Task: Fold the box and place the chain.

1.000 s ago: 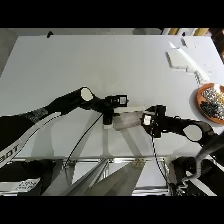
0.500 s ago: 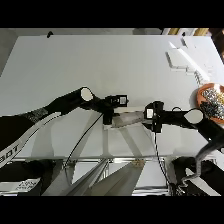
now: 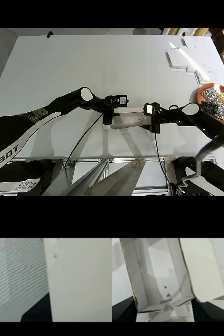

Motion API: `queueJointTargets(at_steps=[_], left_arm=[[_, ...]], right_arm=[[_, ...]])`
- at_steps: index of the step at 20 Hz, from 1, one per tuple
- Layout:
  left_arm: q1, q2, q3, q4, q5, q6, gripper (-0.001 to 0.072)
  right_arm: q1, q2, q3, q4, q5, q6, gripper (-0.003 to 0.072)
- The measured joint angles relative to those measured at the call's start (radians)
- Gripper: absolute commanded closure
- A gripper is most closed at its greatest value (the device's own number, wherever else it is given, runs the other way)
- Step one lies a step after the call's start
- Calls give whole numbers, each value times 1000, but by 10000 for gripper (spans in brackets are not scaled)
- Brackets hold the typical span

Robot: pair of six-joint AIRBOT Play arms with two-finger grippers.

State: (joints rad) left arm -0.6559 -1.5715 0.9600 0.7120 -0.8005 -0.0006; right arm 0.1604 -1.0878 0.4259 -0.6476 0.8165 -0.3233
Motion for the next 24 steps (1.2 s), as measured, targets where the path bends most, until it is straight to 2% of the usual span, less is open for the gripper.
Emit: queueJointTargets(at_steps=[11, 18, 19, 20, 22, 23, 24], left_arm=[[0, 0, 0, 1, -2, 0, 695], [0, 0, 0, 1, -2, 0, 695], [0, 0, 0, 0, -2, 0, 695], [0, 0, 0, 0, -2, 0, 695], [0, 0, 0, 1, -2, 0, 695], [0, 0, 0, 1, -2, 0, 695], [0, 0, 0, 1, -2, 0, 695]], right_arm=[[0, -16, -36, 57, 30, -38, 41], [0, -87, -39, 96, 30, -87, 52], [0, -93, -39, 98, 27, -92, 89], [0, -97, -39, 98, 23, -96, 163], [0, -103, -39, 101, 17, -101, 262], [0, -104, -39, 101, 16, -103, 294], [0, -105, -39, 101, 16, -105, 294]])
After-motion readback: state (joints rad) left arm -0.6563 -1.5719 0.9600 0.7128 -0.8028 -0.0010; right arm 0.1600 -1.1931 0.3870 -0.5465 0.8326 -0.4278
